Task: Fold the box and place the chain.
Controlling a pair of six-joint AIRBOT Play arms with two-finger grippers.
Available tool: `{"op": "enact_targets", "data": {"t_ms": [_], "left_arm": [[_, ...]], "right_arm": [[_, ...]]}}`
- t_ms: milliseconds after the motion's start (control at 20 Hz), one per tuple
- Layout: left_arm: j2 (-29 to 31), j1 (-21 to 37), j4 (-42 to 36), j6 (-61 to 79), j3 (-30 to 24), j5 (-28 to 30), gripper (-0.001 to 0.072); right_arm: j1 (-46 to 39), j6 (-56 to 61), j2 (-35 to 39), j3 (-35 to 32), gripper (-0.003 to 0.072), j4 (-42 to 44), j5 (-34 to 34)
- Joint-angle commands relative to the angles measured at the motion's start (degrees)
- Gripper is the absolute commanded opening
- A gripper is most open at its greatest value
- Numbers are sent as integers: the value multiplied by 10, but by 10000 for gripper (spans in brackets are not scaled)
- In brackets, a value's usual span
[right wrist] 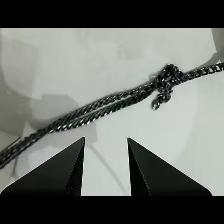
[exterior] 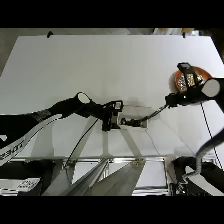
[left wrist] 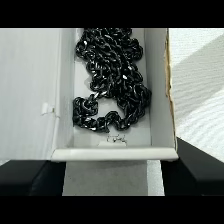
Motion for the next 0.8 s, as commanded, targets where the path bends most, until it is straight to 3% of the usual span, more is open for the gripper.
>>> {"op": "enact_targets", "data": {"t_ms": [0,450,750], "left_arm": [[0,0,0,0,1,0,273],[0,0,0,0,1,0,273],[0,0,0,0,1,0,273]], "right_arm": [[-7,2,-70,-4,299,-8,-47],[-7,2,-154,-4,252,-11,-109],[-7,38,-177,-4,238,-11,-96]]}}
